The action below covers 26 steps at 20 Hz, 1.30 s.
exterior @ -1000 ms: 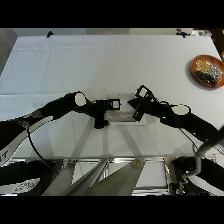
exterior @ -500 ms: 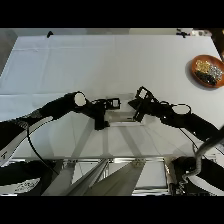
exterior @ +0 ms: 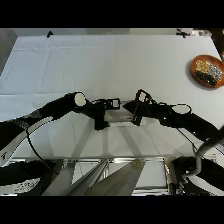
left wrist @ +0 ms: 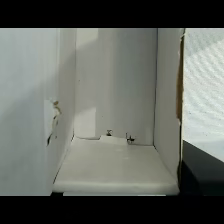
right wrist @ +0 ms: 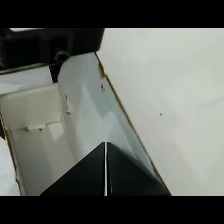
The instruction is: Fold the box and place the chain.
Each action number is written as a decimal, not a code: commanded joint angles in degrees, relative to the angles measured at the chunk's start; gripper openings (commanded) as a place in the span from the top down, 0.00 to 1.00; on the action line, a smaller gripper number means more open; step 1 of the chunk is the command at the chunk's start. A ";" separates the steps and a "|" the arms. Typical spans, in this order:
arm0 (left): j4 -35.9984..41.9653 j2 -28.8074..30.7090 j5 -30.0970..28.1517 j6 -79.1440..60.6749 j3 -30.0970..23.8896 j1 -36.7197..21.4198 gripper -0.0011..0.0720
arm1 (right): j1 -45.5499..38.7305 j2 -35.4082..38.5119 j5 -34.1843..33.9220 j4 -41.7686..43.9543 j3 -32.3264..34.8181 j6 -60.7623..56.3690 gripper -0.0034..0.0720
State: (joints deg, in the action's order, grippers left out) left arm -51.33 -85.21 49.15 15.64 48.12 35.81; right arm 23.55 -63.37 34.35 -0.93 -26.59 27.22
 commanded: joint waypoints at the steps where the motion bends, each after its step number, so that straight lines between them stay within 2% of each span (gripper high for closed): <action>1: 0.11 0.02 -0.07 0.04 0.07 0.00 0.53 | 0.00 0.02 1.31 3.30 -0.33 1.95 0.94; 4: 0.11 0.02 -0.02 0.04 0.07 0.00 0.53 | 0.00 -0.09 -5.79 9.84 -0.33 4.68 0.94; 8: 0.11 0.04 -0.07 0.04 0.07 0.00 0.53 | 0.00 -1.53 -11.50 10.45 -0.33 5.01 0.95; 13: 0.11 0.02 -0.02 0.04 0.07 0.00 0.53 | 0.00 -6.10 -11.45 10.45 -0.33 2.62 0.94; 20: 0.11 0.02 -0.02 0.04 0.07 0.00 0.53 | 0.00 -5.35 -9.05 10.36 -0.33 2.64 0.94; 23: 0.11 0.02 -0.02 0.04 0.07 0.00 0.53 | 0.00 -0.55 -8.00 5.90 -0.33 2.49 0.94; 26: 0.11 0.02 0.02 0.04 0.07 0.00 0.53 | 0.00 6.64 -7.69 -9.35 -0.33 -9.22 0.94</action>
State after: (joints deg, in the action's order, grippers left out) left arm -51.18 -85.21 49.15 15.73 48.14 35.81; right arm 23.55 -62.04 25.50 1.34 -26.87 26.48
